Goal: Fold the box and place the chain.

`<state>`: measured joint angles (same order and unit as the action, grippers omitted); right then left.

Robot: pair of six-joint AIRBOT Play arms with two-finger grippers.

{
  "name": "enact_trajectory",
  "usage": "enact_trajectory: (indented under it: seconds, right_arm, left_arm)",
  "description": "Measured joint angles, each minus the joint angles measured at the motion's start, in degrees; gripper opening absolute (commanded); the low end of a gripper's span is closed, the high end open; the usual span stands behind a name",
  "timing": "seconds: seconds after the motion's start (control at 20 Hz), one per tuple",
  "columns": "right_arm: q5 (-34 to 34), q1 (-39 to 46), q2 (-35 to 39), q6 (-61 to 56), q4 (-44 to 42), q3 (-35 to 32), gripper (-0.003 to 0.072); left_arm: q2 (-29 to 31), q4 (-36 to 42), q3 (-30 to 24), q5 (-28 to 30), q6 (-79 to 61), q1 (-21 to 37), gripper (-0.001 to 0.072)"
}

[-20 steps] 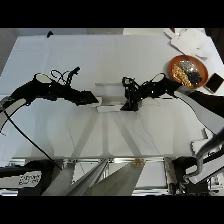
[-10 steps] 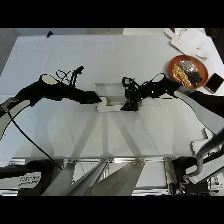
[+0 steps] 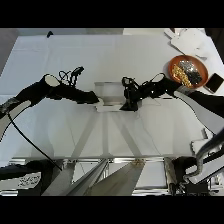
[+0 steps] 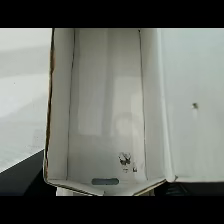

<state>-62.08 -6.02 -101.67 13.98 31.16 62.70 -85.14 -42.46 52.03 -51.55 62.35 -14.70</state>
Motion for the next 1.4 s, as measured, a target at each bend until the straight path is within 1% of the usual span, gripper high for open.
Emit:
enact_trajectory:
  seconds: [0.25, 0.4, 0.45, 0.5, 0.6, 0.65, 0.8, 1.0, 1.4]
  right_arm:
    - [0.0, 0.0, 0.02, 0.02, 0.11, 0.02, 0.0528]
    - [0.0, 0.0, 0.02, 0.02, 0.15, 0.02, 0.0528]
    - [0.0, 0.0, 0.0, 0.02, 0.15, 0.02, 0.0528]
    - [0.0, 0.0, 0.02, 0.02, 0.15, 0.02, 0.0528]
    - [0.0, 0.0, 0.0, 0.02, 0.15, 0.02, 0.0528]
    - [0.0, 0.02, 0.02, 0.02, 0.15, 0.02, 0.0528]
    - [0.0, 0.0, 0.02, 0.04, 0.15, 0.0, 0.0528]
    - [0.0, 0.0, 0.0, 0.17, 0.13, 0.02, 0.0528]
    - [-0.04, 0.0, 0.02, 0.02, 0.13, 0.0, 0.0528]
  left_arm:
    - [0.28, -1.2, 0.24, 1.53, 0.85, -0.68, 0.0509]
    - [0.28, -4.15, 1.46, 1.81, 2.75, -2.47, 0.0497]
    - [0.28, -5.66, 2.16, 1.77, 4.11, -3.17, 0.0466]
    - [0.28, -7.45, 3.06, 1.57, 5.84, -3.91, 0.0396]
    - [0.28, -11.08, 4.85, 0.68, 9.33, -5.25, 0.0377]
    - [0.28, -12.76, 5.73, 0.04, 11.06, -5.77, 0.0342]
    - [0.24, -17.59, 7.8, -2.4, 15.98, -7.34, 0.0337]
    - [0.22, -22.08, 8.85, -3.8, 20.65, -9.11, 0.0337]
    - [-1.7, -24.5, 9.53, -4.26, 26.43, -11.74, 0.0337]
